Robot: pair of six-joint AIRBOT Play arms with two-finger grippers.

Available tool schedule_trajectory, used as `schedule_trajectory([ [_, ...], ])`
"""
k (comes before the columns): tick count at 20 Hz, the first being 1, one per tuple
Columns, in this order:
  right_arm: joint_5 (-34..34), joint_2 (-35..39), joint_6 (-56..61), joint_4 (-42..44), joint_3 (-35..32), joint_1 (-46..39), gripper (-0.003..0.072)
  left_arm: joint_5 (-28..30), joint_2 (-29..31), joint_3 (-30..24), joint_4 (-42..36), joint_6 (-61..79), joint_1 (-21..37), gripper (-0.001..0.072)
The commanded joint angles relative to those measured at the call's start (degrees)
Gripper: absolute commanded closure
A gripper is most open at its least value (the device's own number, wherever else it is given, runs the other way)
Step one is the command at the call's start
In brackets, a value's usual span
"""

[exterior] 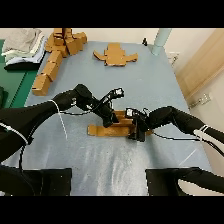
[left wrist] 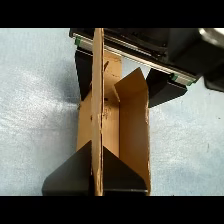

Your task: Fold the box.

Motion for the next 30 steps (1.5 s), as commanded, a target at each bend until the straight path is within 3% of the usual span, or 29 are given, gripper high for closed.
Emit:
schedule_trajectory([
  [1,0.3,-0.1,0.1,-0.8,0.0,0.0,-0.0034,0.1,0.0,0.0,0.0,0.0,0.0,0.0696],
  [15,0.1,-0.1,0.1,-0.6,0.0,0.1,-0.0018,0.1,0.0,0.0,-0.1,0.0,0.0,0.0697],
  [16,0.1,-0.1,0.1,-0.7,0.0,0.1,0.0032,0.1,0.0,0.0,-0.1,0.0,-0.1,0.0696],
  [17,0.1,-0.1,0.1,-0.7,0.0,0.1,0.0154,0.0,0.0,0.0,-0.1,0.0,-0.1,0.0696],
  [18,0.1,-0.2,0.1,-0.7,0.0,0.1,0.0179,0.1,0.0,0.0,-0.1,0.0,0.0,0.0697],
  [30,0.1,-1.7,0.0,-0.8,0.0,0.6,0.0161,0.0,0.0,0.0,-0.1,0.0,0.0,0.0696],
])
